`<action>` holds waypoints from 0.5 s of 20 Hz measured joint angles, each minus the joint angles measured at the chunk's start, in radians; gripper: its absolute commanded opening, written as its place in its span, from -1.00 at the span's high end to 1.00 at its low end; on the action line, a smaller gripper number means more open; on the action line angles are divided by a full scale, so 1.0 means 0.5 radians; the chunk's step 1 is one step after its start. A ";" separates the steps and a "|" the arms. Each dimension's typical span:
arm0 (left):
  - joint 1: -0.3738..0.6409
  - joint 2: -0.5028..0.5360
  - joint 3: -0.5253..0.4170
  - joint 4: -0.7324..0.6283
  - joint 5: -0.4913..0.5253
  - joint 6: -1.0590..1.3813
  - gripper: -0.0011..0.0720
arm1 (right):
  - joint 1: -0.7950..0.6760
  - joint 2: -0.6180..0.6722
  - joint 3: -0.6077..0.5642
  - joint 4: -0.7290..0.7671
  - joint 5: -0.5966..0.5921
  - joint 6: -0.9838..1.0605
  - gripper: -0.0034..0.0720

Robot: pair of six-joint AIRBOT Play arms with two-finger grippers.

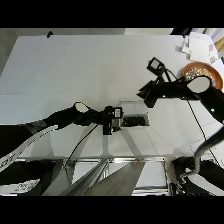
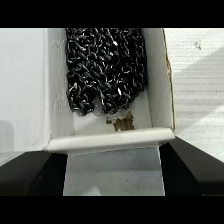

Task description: Fold the box and place the chain.

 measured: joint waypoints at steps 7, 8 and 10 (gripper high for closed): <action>0.000 0.000 0.000 0.001 0.000 0.001 0.78 | 0.079 -0.040 0.009 -0.156 0.302 -0.122 0.34; 0.000 0.000 0.000 0.000 0.000 0.000 0.78 | 0.082 -0.014 0.008 -0.162 0.359 -0.128 0.34; 0.000 0.000 0.000 0.001 0.000 0.001 0.78 | 0.085 0.034 0.008 -0.175 0.459 -0.136 0.32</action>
